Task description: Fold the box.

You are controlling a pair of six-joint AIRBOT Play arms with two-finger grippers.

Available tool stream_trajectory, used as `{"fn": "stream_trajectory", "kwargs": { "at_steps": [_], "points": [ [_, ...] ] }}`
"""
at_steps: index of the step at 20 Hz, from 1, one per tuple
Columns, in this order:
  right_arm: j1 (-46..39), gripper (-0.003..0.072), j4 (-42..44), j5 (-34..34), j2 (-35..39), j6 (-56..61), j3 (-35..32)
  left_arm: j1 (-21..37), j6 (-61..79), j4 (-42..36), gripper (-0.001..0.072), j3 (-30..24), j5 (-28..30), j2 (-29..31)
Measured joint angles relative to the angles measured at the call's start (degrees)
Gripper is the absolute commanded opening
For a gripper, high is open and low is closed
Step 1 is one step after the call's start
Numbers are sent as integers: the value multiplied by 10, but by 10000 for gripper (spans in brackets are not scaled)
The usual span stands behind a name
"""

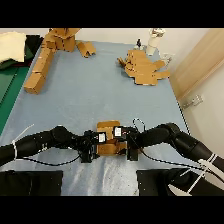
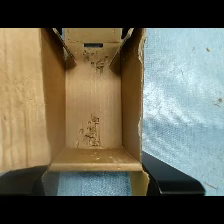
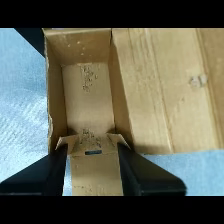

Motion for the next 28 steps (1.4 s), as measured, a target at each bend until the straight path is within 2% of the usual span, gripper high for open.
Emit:
{"fn": "stream_trajectory", "kwargs": {
  "at_steps": [2, 3, 4, 5, 6, 7, 8, 14, 16, 20, 25, 28],
  "points": [
    [0, 522, 0, -1, 0, 1, 0, 0, 0, 0, 476, 0, 0, 0],
    [0, 483, -1, -2, 0, 5, 0, 0, 1, 0, 476, 0, 0, 0],
    [0, 336, -7, -4, 0, 17, 0, 0, 1, 0, 476, 0, 0, 0],
    [0, 237, -23, -11, 1, 37, 2, 0, 1, 0, 476, 0, 0, 0],
    [0, 204, -52, -21, 1, 72, 6, 0, 1, 0, 476, 0, 0, 0],
    [0, 69, -85, -31, 2, 117, 13, 0, 1, 0, 476, 0, 0, 0],
    [0, 5, -130, -50, 4, 174, 22, 0, 1, 0, 476, 0, 0, 0],
    [-17, 4, -371, -181, 33, 528, 82, 0, 1, 0, 476, 0, 0, 0],
    [-45, 5, -405, -209, 39, 624, 82, 0, 1, 0, 476, 0, 0, 0],
    [-99, 4, -351, -213, 45, 716, 40, 0, 1, 0, 476, 0, -1, 0],
    [-116, 4, -199, -130, 46, 742, -37, 0, 1, 0, 476, 0, -1, 0],
    [-102, 4, -126, -79, 46, 735, -58, 0, 1, 0, 476, 0, -1, 0]
  ]
}}
